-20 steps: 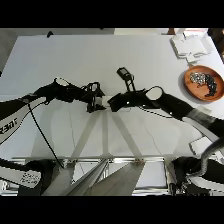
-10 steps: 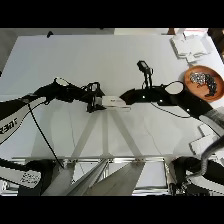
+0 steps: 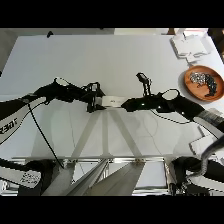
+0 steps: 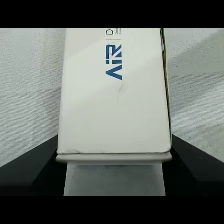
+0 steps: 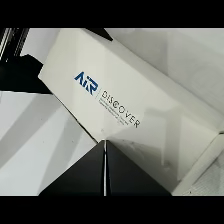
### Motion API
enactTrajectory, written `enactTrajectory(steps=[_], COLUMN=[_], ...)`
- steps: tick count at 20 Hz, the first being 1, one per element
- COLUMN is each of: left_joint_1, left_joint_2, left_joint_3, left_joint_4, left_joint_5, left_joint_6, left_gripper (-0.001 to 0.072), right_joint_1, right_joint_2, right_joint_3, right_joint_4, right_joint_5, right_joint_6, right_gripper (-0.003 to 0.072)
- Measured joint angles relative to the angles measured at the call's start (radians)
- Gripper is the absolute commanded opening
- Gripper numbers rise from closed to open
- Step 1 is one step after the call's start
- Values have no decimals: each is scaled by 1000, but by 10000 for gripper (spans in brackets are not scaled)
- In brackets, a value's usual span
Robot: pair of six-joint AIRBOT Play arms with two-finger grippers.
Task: Fold the box and place the chain.
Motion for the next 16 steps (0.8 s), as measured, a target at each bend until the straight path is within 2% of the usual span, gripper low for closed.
enactTrajectory(steps=[6,9,13,16], left_joint_1=[0,0,0,0], left_joint_2=[0,0,0,0], left_joint_3=[0,0,0,0], left_joint_4=[0,0,0,0], left_joint_5=[0,1,1,1], left_joint_6=[-6,-6,-4,-3], left_gripper=[336,336,336,336], right_joint_1=[1,-2,-25,-58], right_joint_2=[25,76,210,354], right_joint_3=[-7,-4,6,10], right_joint_4=[50,127,157,94], right_joint_5=[0,-26,-28,0], right_joint_6=[-10,-38,-55,-51], right_gripper=[16,33,26,9])
